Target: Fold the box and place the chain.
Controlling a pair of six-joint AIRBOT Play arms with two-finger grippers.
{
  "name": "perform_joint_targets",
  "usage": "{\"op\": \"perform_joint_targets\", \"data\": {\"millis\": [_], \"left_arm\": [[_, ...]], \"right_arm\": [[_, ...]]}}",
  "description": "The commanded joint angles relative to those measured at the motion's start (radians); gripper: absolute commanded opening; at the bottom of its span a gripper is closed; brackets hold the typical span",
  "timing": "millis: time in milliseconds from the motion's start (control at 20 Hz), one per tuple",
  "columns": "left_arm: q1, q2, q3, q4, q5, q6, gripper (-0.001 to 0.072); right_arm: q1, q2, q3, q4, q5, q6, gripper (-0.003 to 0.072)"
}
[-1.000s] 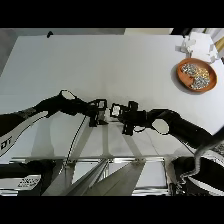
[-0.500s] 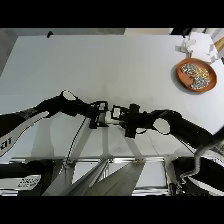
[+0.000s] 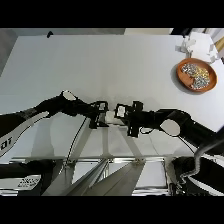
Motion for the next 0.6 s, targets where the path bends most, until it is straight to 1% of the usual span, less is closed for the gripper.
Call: {"op": "perform_joint_targets", "data": {"millis": [0, 100, 400, 550], "left_arm": [[0.001, 0.001, 0.001, 0.000, 0.005, -0.001, 0.0273], [0.001, 0.000, 0.001, 0.000, 0.005, -0.001, 0.0273], [0.001, 0.000, 0.001, 0.000, 0.005, -0.001, 0.0273], [0.001, 0.000, 0.001, 0.000, 0.005, -0.001, 0.0273]], "right_arm": [[-0.078, 0.012, -0.012, 0.029, 0.051, 0.047, 0.0018], [-0.118, 0.010, -0.043, 0.098, 0.052, 0.019, 0.0017], [-0.118, -0.060, -0.062, 0.372, 0.045, -0.204, 0.0017], [-0.118, -0.088, -0.063, 0.391, 0.046, -0.223, 0.0017]]}}
